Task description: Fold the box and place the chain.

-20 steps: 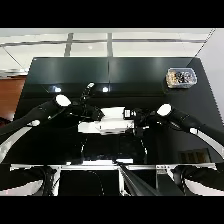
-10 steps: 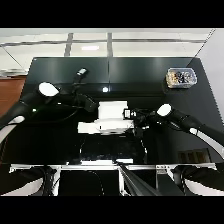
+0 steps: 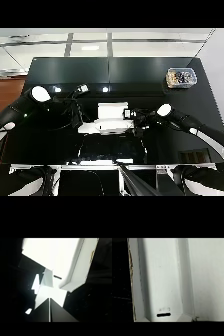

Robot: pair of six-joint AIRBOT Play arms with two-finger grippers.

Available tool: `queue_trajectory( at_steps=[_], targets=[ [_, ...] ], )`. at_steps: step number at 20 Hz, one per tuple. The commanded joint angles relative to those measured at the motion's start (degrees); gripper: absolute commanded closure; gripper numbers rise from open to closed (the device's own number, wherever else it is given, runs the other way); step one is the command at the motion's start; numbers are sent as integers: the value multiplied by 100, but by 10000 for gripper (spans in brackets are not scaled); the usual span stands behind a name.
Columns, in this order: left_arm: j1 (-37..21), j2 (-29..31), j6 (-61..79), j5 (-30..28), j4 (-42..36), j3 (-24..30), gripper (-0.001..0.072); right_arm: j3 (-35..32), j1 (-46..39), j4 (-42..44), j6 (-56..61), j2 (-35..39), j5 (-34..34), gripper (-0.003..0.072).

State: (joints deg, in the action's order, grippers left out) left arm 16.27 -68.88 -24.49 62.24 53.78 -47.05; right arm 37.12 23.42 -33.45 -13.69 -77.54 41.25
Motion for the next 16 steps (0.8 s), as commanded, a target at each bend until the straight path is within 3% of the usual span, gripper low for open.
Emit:
queue_trajectory(
  at_steps=[1,2,3,6,11,12,14,16],
  targets=[
    [122,-96,1631,-219,131,116,475,0,4,2,0,0,0,551],
    [208,-168,2118,-260,157,118,125,0,4,2,0,0,0,551],
    [304,-234,2271,-385,212,116,-5,0,4,2,0,0,0,551],
    [557,-389,2264,-791,511,114,-5,0,4,2,0,0,0,551],
    [811,-619,1829,-778,293,114,4,0,4,2,0,0,0,551],
    [846,-651,1718,-780,271,114,37,0,4,4,0,0,0,551],
    [903,-664,1628,-774,229,114,180,0,4,2,0,0,0,551],
    [946,-664,1626,-780,210,114,229,0,4,4,0,0,0,551]
  ],
)
